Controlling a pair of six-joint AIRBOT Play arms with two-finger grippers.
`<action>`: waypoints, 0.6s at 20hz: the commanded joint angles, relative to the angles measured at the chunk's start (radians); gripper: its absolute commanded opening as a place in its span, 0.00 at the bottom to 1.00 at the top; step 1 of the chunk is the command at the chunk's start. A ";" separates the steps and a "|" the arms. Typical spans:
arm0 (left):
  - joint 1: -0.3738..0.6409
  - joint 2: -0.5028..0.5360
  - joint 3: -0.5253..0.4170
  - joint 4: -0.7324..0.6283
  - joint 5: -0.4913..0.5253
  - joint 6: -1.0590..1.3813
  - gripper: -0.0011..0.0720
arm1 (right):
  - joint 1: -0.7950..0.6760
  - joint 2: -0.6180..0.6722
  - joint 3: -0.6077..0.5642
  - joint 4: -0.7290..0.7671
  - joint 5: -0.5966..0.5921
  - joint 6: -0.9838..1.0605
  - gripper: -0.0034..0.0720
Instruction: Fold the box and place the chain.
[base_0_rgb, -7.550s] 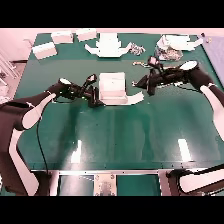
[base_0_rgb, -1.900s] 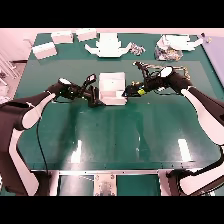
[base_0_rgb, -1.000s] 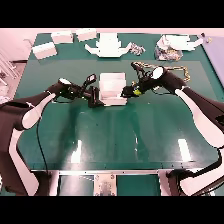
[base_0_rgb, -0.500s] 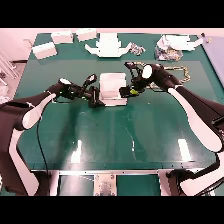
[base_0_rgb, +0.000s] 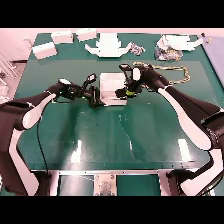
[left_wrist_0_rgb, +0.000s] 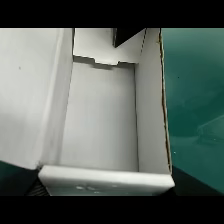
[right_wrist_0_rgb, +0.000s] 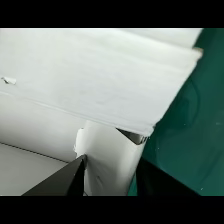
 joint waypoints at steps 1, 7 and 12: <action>0.000 0.001 0.001 -0.016 -0.001 -0.002 0.68 | 0.021 -0.018 0.025 -0.040 0.035 0.044 0.48; 0.000 0.001 0.001 -0.015 0.000 -0.002 0.68 | 0.024 -0.037 0.026 -0.052 0.035 0.070 0.39; 0.000 0.001 0.001 -0.011 0.017 0.002 0.68 | 0.039 -0.066 0.028 -0.059 0.035 0.069 0.27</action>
